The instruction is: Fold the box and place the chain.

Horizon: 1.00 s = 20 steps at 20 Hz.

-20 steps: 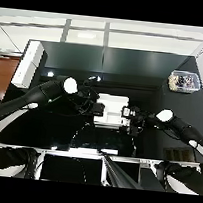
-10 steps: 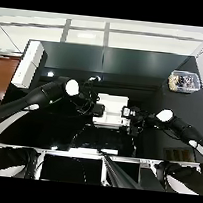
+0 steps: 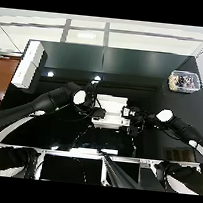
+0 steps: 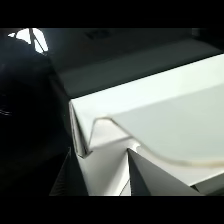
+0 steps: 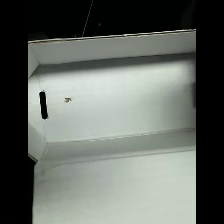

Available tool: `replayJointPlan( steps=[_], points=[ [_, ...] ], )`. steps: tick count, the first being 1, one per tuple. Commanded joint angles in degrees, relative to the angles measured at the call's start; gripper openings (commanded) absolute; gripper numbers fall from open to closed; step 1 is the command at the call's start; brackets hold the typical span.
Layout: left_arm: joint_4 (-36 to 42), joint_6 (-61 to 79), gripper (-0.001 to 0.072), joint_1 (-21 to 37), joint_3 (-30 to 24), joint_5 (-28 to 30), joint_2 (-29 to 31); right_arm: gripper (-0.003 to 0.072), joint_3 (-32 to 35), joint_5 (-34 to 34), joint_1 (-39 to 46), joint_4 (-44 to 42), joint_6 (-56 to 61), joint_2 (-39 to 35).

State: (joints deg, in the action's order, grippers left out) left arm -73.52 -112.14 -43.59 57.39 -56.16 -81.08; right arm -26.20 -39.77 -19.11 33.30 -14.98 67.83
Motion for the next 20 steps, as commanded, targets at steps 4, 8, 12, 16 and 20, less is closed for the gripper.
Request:
replayJointPlan(
  steps=[4,8,12,16,20],
  points=[
    [-3.41,-5.77,0.0401,-1.18,0.0,-1.73,-0.52,0.0404,0.02,-0.04,-0.04,-0.02,0.02,-0.02],
    [-4.76,-8.41,0.0401,-2.73,0.0,-2.01,-0.52,0.0404,0.02,-0.04,-0.04,-0.02,0.02,0.0],
    [-8.57,-10.93,0.0401,-3.89,2.1,-3.04,-1.01,0.0404,0.02,-0.04,-0.04,-0.02,0.02,0.0],
    [-9.11,-11.56,0.0401,-4.66,7.21,-6.54,-4.87,0.0404,0.02,-0.04,-0.04,-0.02,0.02,0.0],
    [-10.95,-16.26,0.0401,-5.95,7.76,-7.19,-6.78,0.0404,0.02,-0.04,-0.04,-0.02,0.02,0.0]
  ],
)
